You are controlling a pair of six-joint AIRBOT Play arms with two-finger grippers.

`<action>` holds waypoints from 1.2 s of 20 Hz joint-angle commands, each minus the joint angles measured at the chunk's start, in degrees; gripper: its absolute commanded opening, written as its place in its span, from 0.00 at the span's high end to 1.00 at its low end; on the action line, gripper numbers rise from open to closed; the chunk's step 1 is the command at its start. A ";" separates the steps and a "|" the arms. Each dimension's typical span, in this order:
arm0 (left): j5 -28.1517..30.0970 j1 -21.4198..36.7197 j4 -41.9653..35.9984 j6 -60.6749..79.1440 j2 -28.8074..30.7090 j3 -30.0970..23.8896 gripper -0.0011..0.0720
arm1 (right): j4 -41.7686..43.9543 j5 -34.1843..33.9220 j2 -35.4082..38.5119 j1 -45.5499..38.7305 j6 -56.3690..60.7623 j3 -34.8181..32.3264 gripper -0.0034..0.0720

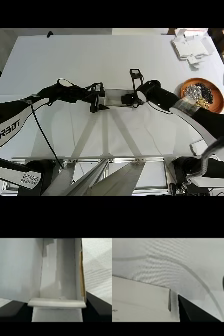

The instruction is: Fold the box and place the chain.

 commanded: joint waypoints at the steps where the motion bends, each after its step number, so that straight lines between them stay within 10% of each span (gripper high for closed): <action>1: 0.02 0.00 0.02 0.00 0.04 0.02 0.52 | -2.19 3.76 -2.43 1.70 8.35 1.29 0.51; 5: 0.02 0.00 0.02 0.00 0.04 0.02 0.52 | -4.24 2.64 -2.71 2.29 14.67 1.38 0.56; 8: 0.02 0.00 0.02 0.00 0.04 0.02 0.52 | -4.68 2.73 -2.71 2.29 14.73 1.38 0.94; 12: 0.00 -0.02 0.02 0.00 0.04 0.02 0.52 | -4.68 2.78 -2.69 2.29 14.73 1.38 0.94; 13: 0.02 0.00 0.00 0.00 0.04 0.02 0.52 | -4.68 2.78 -2.64 2.32 14.71 1.36 0.93; 16: 0.02 -0.02 0.02 0.00 0.04 0.02 0.52 | -4.66 3.23 -2.27 2.29 14.47 1.38 0.38; 24: 0.02 -0.02 0.00 0.00 0.04 0.02 0.52 | -5.09 7.43 5.55 2.27 13.97 1.36 0.38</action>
